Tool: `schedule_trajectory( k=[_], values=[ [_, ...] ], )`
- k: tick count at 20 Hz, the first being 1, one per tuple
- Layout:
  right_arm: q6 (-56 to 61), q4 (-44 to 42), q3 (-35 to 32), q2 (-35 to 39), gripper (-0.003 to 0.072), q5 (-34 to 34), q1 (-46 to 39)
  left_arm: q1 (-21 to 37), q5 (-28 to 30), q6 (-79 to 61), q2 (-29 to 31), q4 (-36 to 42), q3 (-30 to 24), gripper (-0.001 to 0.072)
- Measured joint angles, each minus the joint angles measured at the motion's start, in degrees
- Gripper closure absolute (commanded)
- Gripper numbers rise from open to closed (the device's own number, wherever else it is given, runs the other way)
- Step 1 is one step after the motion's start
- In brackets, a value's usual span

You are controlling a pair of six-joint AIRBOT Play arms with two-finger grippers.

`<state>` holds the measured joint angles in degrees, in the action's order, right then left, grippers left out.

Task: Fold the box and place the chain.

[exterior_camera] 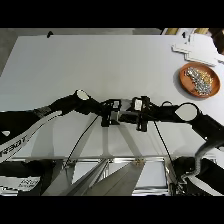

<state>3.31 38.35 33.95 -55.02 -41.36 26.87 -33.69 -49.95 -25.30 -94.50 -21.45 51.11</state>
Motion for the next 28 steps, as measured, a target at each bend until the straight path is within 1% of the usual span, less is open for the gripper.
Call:
schedule_trajectory(
  k=[1, 2, 3, 5, 6, 8, 10, 12, 14, 16, 17, 19, 20, 23, 24, 28],
  values=[
    [1.97, 1.40, 2.58, -1.09, 0.0509, -1.64, 0.22, 0.00, -0.02, 0.00, 0.00, 0.02, 0.00, 0.0502],
    [5.18, 3.58, 6.05, -2.45, 0.0607, -3.76, 0.39, 0.00, 0.00, 0.00, 0.00, 0.02, 0.00, 0.0502],
    [8.96, 7.06, 10.08, -4.04, 0.0649, -6.58, 0.55, 0.00, 0.00, 0.00, 0.00, 0.02, 0.00, 0.0502],
    [16.35, 13.90, 17.81, -7.52, 0.0651, -12.04, 0.28, 0.00, 0.00, 0.00, 0.00, 0.00, 0.00, 0.0502],
    [19.87, 17.07, 21.57, -9.51, 0.0667, -14.51, -0.31, 0.00, 0.00, 0.00, 0.00, 0.00, 0.00, 0.0502],
    [25.22, 20.83, 26.75, -12.59, 0.0667, -17.29, -2.40, 0.00, 0.00, 0.00, 0.00, 0.02, 0.00, 0.0502],
    [29.57, 23.08, 29.51, -14.93, 0.0667, -18.38, -5.01, 0.00, 0.00, 0.00, 0.00, 0.00, 0.00, 0.0502],
    [32.81, 24.37, 30.86, -16.94, 0.0667, -20.00, -7.02, 0.00, 0.00, 0.00, 0.00, 0.02, 0.00, 0.0502],
    [34.75, 24.68, 30.67, -18.23, 0.0666, -22.40, -7.67, 0.00, 0.00, 0.00, 0.00, 0.00, 0.02, 0.0502],
    [35.85, 25.27, 28.24, -18.56, 0.0661, -24.13, -7.34, 0.00, 0.00, 0.00, 0.00, 0.02, 0.00, 0.0502],
    [35.98, 25.35, 26.51, -18.29, 0.0608, -24.17, -6.93, 0.00, 0.00, 0.00, 0.00, 0.00, 0.00, 0.0502],
    [36.06, 25.55, 22.73, -16.96, 0.0554, -24.06, -5.64, 0.00, 0.00, 0.00, 0.00, 0.02, 0.00, 0.0502],
    [35.98, 25.55, 20.98, -15.85, 0.0495, -23.71, -4.81, 0.00, 0.00, 0.00, 0.00, 0.00, 0.00, 0.0502],
    [34.62, 25.57, 16.72, -11.50, 0.0357, -22.27, -1.81, 0.00, 0.00, 0.00, 0.00, 0.00, 0.00, 0.0502],
    [34.05, 25.59, 15.37, -10.03, 0.0345, -21.62, -0.90, 0.00, 0.00, 0.00, 0.00, 0.00, 0.02, 0.0502],
    [32.68, 26.01, 11.13, -7.08, 0.0346, -18.38, 1.88, 0.00, 0.00, 0.00, 0.00, 0.02, 0.00, 0.0502]
  ],
)
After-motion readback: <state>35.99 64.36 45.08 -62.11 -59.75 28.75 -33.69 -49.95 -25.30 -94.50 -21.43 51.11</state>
